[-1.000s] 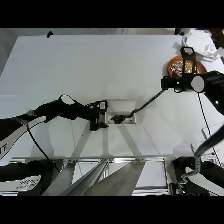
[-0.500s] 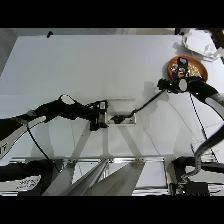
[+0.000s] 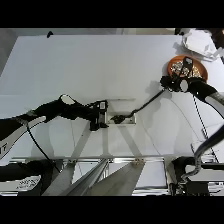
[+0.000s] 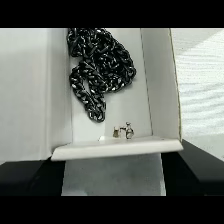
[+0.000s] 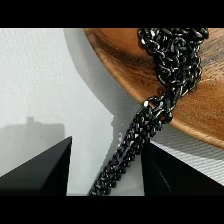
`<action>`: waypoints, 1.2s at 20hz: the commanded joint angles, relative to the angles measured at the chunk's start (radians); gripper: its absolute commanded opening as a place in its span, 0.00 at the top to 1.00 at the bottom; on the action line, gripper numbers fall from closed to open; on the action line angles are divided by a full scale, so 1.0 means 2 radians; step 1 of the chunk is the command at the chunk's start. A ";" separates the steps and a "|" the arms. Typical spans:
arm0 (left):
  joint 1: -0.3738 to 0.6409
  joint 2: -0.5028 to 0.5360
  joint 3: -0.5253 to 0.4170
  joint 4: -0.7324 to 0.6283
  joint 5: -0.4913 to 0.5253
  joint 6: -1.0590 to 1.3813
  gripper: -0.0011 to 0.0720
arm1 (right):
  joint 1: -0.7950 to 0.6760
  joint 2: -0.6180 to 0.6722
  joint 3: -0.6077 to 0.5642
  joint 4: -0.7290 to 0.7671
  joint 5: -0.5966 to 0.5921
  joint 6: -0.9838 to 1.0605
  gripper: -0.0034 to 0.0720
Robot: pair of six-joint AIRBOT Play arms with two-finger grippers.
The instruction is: Fold the box and place the chain.
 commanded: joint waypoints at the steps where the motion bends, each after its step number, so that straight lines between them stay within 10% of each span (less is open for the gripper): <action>1: 0.000 0.000 0.000 0.000 0.000 0.000 0.53 | -0.001 -0.018 0.000 -0.003 -0.001 0.014 0.50; 6: 0.000 0.000 0.000 0.000 0.000 0.000 0.53 | -0.001 -0.005 0.000 -0.003 -0.003 -0.011 0.94; 24: 0.000 0.000 0.000 0.000 0.000 0.000 0.53 | 0.091 0.315 0.000 0.009 0.210 -0.199 0.94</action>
